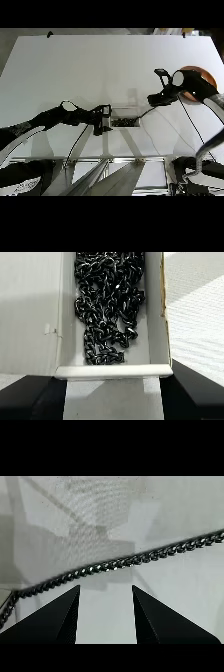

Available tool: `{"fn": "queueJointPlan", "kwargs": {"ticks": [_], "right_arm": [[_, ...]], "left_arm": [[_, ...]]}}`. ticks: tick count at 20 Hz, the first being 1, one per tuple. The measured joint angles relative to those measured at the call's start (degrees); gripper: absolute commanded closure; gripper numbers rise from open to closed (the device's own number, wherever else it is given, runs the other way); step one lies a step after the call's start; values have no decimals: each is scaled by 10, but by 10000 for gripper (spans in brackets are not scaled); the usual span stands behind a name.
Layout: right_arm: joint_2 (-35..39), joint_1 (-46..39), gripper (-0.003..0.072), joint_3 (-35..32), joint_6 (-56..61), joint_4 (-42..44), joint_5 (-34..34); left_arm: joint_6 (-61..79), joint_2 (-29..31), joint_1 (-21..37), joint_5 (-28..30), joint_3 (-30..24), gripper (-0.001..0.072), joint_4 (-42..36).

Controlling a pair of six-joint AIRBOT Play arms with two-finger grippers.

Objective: Fold the box and place the chain.

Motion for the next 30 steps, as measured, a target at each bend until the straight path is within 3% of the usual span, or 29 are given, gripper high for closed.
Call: {"fn": "queueJointPlan", "kwargs": {"ticks": [2,11,12,15,21,30], "right_arm": [[-12,2,393,0,6,-2,-1],[-49,4,400,0,43,-14,-11],[-52,4,437,-1,46,-15,-12],[-58,4,675,-1,53,-18,-11],[-26,17,676,-3,29,-14,15],[179,81,675,-3,10,-4,72]], "left_arm": [[0,0,0,0,0,399,0],[0,0,0,0,0,399,0],[0,0,0,0,0,399,0],[0,0,0,0,0,399,0],[0,0,0,0,0,399,0],[0,0,0,0,0,399,0]]}}
